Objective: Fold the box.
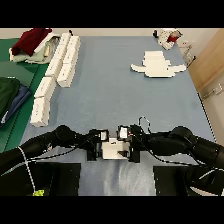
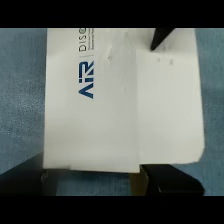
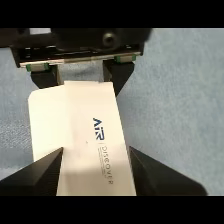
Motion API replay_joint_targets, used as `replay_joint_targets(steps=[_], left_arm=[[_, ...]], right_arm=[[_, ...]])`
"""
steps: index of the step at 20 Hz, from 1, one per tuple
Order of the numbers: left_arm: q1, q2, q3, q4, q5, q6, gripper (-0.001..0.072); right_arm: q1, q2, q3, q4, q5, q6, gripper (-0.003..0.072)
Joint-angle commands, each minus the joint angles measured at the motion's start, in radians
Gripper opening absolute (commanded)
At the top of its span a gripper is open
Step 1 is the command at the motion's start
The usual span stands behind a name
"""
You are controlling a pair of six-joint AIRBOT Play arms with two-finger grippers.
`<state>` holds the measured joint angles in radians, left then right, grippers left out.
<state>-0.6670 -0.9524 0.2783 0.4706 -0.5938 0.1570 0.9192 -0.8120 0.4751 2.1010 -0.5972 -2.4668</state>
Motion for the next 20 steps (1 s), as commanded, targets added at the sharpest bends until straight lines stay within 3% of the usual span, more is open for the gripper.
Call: replay_joint_targets(steps=[1, 5, 12, 20], left_arm=[[0.000, 0.000, 0.000, 0.000, 0.000, 0.000, 0.0472], [0.000, 0.000, 0.000, 0.000, 0.000, 0.000, 0.0472], [0.000, 0.000, 0.000, 0.000, 0.000, 0.000, 0.0472], [0.000, 0.000, 0.000, 0.000, 0.000, 0.000, 0.0472]], right_arm=[[0.042, 0.001, -0.001, -0.009, 0.006, -0.017, 0.0641], [0.100, 0.001, -0.003, -0.128, 0.035, 0.083, 0.0641], [0.221, -0.003, -0.003, -0.597, 0.066, 0.480, 0.0640], [0.236, -0.042, -0.002, -0.613, 0.066, 0.484, 0.0572]])
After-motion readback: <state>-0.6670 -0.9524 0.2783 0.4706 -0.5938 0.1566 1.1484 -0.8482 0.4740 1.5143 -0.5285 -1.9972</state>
